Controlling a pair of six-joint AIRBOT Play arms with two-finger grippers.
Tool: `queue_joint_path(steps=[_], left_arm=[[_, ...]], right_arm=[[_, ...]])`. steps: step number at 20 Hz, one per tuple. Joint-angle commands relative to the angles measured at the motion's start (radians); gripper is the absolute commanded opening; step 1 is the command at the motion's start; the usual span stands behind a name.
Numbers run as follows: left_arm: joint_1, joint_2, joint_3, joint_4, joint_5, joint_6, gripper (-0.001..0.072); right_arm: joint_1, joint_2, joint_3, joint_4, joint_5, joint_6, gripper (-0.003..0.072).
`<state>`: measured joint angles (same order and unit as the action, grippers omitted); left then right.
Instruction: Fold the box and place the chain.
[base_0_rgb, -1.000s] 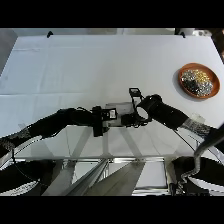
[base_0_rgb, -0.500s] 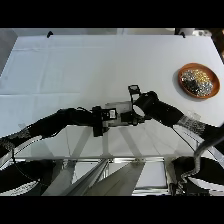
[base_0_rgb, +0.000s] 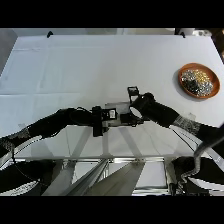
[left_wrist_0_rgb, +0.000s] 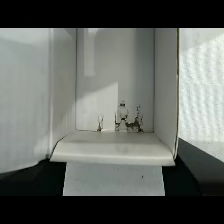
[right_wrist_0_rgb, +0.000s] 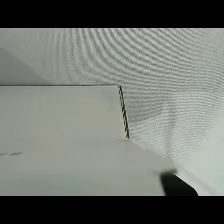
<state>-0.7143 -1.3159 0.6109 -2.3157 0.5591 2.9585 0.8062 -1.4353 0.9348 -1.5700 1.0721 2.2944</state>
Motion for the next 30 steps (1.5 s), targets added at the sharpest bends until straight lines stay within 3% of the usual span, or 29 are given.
queue_joint_path(steps=[1, 3, 5, 8, 11, 14, 16, 17, 19, 24, 25, 27, 30], left_arm=[[0.0, 0.0, 0.0, -0.002, -0.001, -0.002, 0.0142], [0.0, 0.0, 0.0, -0.002, -0.001, -0.002, 0.0142], [0.0, 0.0, 0.0, -0.002, -0.001, -0.002, 0.0142], [0.0, 0.0, 0.0, -0.002, -0.001, -0.002, 0.0142], [0.0, 0.0, 0.0, -0.002, -0.001, -0.002, 0.0142], [0.0, 0.0, 0.0, -0.002, -0.001, -0.002, 0.0142], [0.0, 0.0, 0.0, -0.002, -0.002, -0.001, 0.0142], [0.0, 0.0, 0.0, -0.002, -0.001, -0.001, 0.0141], [0.0, 0.0, 0.0, -0.002, -0.001, -0.001, 0.0142], [0.0, 0.0, 0.0, -0.002, -0.001, -0.001, 0.0142], [0.0, 0.0, 0.0, -0.002, -0.001, -0.001, 0.0142], [0.0, 0.0, 0.0, -0.002, -0.001, -0.001, 0.0142], [0.0, 0.0, 0.0, -0.002, -0.001, -0.001, 0.0142]], right_arm=[[0.008, -0.015, 0.0, -0.003, 0.013, 0.012, 0.0176], [0.008, -0.015, 0.0, -0.021, 0.018, 0.012, 0.0171], [0.008, -0.015, 0.0, -0.027, 0.017, 0.012, 0.0084], [0.008, -0.024, 0.0, -0.031, 0.012, 0.012, 0.001], [0.008, -0.047, 0.0, -0.023, 0.012, 0.012, 0.0011], [0.008, -0.051, 0.0, -0.023, 0.008, 0.013, 0.0194], [0.008, -0.051, 0.0, -0.027, 0.004, 0.013, 0.0196], [0.008, -0.051, 0.0, -0.028, 0.0, 0.012, 0.0186], [0.008, -0.051, 0.0, -0.028, -0.011, 0.012, 0.0024], [0.008, -0.051, 0.0, -0.027, -0.017, 0.009, 0.0014], [0.008, -0.051, 0.0, -0.027, -0.017, 0.009, 0.0105], [0.008, -0.05, 0.0, -0.027, -0.004, -0.003, 0.0461], [0.008, -0.035, 0.0, -0.031, 0.03, -0.029, 0.0489]])
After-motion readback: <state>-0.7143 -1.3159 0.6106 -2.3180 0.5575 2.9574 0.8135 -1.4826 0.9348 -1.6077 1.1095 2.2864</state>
